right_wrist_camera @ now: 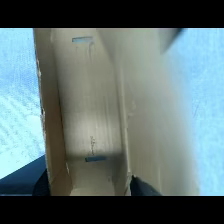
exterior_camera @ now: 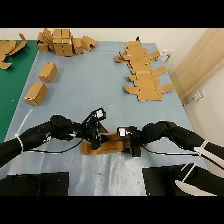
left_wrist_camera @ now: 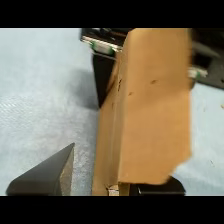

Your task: Fold the box.

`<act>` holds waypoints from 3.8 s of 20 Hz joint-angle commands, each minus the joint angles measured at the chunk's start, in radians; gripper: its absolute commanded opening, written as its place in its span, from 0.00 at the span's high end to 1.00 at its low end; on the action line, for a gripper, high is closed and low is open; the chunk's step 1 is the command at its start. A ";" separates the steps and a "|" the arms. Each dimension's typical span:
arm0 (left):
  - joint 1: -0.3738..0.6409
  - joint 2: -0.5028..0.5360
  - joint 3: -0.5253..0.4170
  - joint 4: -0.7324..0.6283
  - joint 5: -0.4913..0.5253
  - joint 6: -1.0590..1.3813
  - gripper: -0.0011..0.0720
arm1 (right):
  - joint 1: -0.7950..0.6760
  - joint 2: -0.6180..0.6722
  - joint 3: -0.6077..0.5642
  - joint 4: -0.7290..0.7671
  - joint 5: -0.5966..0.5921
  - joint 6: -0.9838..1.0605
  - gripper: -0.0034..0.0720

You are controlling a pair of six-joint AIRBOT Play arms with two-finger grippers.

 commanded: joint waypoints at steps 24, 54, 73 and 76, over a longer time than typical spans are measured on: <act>-0.276 0.201 0.000 0.256 0.166 -1.382 0.97 | 0.000 0.000 0.000 0.000 0.000 0.000 0.28; -0.082 0.045 0.011 0.266 0.352 -1.236 0.97 | 0.000 0.000 0.000 0.000 -0.001 0.000 0.28; 0.349 0.343 -0.005 0.702 -0.291 -0.911 0.98 | 0.000 0.000 0.000 -0.004 0.000 0.000 0.28; 0.145 0.491 -0.070 0.875 -0.279 -0.989 0.98 | 0.000 0.000 0.000 -0.013 0.000 0.000 0.28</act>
